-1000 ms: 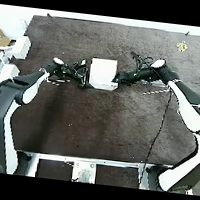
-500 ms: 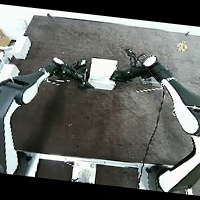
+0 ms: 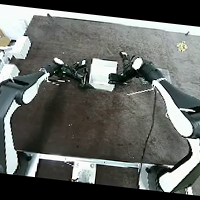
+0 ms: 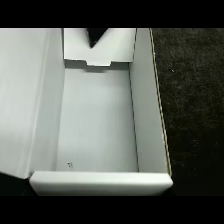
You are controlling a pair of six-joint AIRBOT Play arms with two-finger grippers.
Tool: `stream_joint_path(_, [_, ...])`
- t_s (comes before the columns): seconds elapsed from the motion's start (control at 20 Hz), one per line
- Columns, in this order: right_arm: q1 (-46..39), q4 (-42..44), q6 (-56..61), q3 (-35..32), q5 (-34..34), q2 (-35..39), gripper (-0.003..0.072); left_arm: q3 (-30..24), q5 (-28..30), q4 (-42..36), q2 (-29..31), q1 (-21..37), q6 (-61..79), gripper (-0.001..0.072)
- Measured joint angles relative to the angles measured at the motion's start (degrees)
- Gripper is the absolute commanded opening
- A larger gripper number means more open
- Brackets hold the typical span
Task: Fold the box and place the chain.
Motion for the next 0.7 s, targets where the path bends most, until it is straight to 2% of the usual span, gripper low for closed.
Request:
stream_joint_path(0.15, [2.8,-8.0,6.6,4.8,3.0,-1.8,0.0437,0.0,0.1,0.0,0.0,0.0,0.0,0.0287])
stream_joint_path(0.35, [6.3,-17.7,14.5,12.7,10.5,-6.1,0.0436,0.0,0.2,0.0,0.0,0.0,0.0,0.0287])
stream_joint_path(0.4, [6.8,-19.5,16.2,13.7,11.8,-6.7,0.0326,0.0,0.2,-0.1,0.0,0.0,0.0,0.0287])
stream_joint_path(0.7, [8.2,-25.0,24.1,16.0,14.1,-8.2,0.0314,0.0,0.3,-0.1,0.0,0.0,-0.2,0.0287])
